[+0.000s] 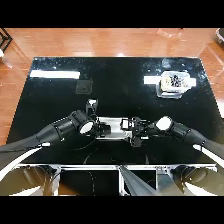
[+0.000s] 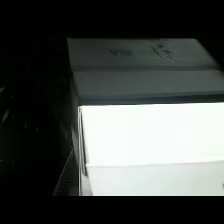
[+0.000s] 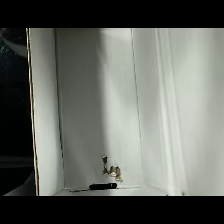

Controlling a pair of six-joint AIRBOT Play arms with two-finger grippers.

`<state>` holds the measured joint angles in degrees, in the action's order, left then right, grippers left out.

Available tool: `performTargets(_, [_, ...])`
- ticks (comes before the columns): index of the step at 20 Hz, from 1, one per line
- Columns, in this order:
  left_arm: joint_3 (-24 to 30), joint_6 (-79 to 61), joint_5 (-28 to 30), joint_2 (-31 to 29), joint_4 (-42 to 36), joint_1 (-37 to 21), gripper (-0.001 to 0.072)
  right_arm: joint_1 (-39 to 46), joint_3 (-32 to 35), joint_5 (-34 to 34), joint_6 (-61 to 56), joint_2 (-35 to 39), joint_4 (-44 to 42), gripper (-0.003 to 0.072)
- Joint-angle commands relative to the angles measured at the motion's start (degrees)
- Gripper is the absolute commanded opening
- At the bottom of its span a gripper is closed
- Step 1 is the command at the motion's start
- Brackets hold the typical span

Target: Fold the box and place the chain.

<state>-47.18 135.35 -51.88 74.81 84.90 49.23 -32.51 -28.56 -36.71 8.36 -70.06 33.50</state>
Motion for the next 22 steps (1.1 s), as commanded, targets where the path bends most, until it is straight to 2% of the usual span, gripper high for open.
performTargets(1, [-0.3, 0.0, -1.4, 0.1, 0.6, 0.0, 0.0433, 0.0, 0.0, 0.0, 0.0, 0.0, 0.0, 0.043])
performTargets(3, [-0.8, 0.1, -3.1, 0.2, 1.7, 0.0, 0.041, 0.0, 0.0, 0.0, 0.0, 0.0, 0.0, 0.043])
performTargets(4, [-1.0, 0.1, -3.3, 0.2, 1.7, 0.0, 0.037, 0.0, 0.0, 0.0, 0.0, 0.0, 0.0, 0.0429])
performTargets(6, [-1.3, 0.1, -3.1, 0.2, 1.6, 0.0, 0.0228, 0.0, 0.0, 0.1, 0.0, 0.0, 0.0, 0.0429])
performTargets(8, [-1.6, 0.1, -2.7, 0.2, 1.6, 0.0, 0.0192, 0.0, 0.0, 0.1, 0.0, 0.0, 0.0, 0.0429])
performTargets(10, [-1.6, -0.1, -2.6, 0.2, 1.6, 0.0, 0.0106, 0.0, 0.0, 0.1, 0.0, 0.0, 0.0, 0.0429])
performTargets(15, [-1.6, -0.1, -3.0, 0.2, 1.4, 0.0, 0.0033, 0.0, 0.0, 0.1, 0.0, 0.0, 0.0, 0.0429])
performTargets(18, [-1.6, -0.1, -3.7, 0.2, 1.4, 0.0, 0.0038, 0.0, 0.0, 0.1, 0.0, 0.0, 0.0, 0.0429])
performTargets(19, [-1.6, -0.1, -3.9, 0.2, 1.4, 0.0, 0.0066, 0.0, 0.0, 0.1, 0.0, 0.0, 0.0, 0.0429])
performTargets(21, [-1.6, 0.0, -3.9, 0.2, 1.1, 0.0, 0.0282, 0.0, 0.0, 0.1, 0.0, 0.0, 0.0, 0.0429])
performTargets(22, [-1.7, 0.0, -4.0, 0.2, 0.0, 0.0, 0.0336, 0.0, 0.0, 0.1, 0.0, 0.0, 0.0, 0.0429])
